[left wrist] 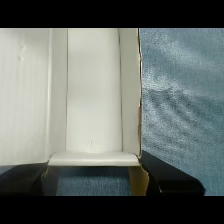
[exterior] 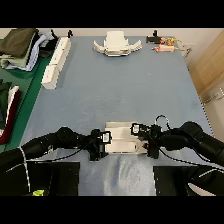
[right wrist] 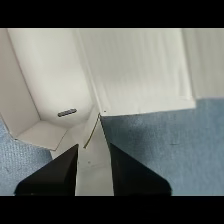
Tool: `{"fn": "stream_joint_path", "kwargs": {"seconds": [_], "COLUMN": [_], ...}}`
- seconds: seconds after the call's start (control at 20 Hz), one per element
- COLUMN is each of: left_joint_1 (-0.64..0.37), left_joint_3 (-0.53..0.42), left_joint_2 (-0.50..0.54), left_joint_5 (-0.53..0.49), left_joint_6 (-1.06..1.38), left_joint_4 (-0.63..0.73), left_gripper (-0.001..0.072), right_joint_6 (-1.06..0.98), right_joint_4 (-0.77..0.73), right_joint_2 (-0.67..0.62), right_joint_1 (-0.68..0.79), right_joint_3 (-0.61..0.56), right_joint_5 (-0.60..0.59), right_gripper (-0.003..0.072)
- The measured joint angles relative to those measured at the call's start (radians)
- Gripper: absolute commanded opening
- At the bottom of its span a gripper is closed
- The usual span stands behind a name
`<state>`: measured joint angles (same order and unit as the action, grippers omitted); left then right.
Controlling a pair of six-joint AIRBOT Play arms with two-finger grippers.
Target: Fold the box.
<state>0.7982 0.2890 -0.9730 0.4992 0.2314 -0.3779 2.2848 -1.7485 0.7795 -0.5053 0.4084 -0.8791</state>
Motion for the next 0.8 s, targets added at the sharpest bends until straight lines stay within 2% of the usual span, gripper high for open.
{"fn": "stream_joint_path", "kwargs": {"seconds": [0.15,0.35,0.4,0.45,0.5,0.55,0.8], "left_joint_1": [0.000,0.000,0.000,0.000,0.000,0.000,0.000], "left_joint_3": [0.000,0.000,0.000,0.000,0.000,0.000,0.000], "left_joint_2": [0.000,0.000,0.000,0.000,0.000,0.000,0.000], "left_joint_5": [0.000,0.000,0.000,0.000,0.000,0.001,0.001], "left_joint_6": [0.000,0.000,0.000,0.000,0.000,0.000,-0.002], "left_joint_4": [0.000,0.000,0.000,0.000,0.000,0.000,0.000], "left_gripper": [0.0520,0.0519,0.0519,0.0519,0.0519,0.0519,0.0519], "right_joint_6": [-0.006,0.082,0.111,0.142,0.166,0.188,0.257], "right_joint_4": [-0.001,-0.083,-0.101,-0.118,-0.130,-0.145,-0.203], "right_joint_2": [0.000,0.000,0.000,0.000,0.000,0.001,0.018], "right_joint_1": [0.000,-0.001,-0.001,-0.001,-0.001,-0.001,-0.001], "right_joint_3": [0.000,0.000,0.000,0.000,0.000,0.000,0.000], "right_joint_5": [0.006,0.006,0.006,0.006,0.006,0.008,0.053], "right_gripper": [0.0312,0.0312,0.0291,0.0212,0.0100,0.0081,0.0080]}}
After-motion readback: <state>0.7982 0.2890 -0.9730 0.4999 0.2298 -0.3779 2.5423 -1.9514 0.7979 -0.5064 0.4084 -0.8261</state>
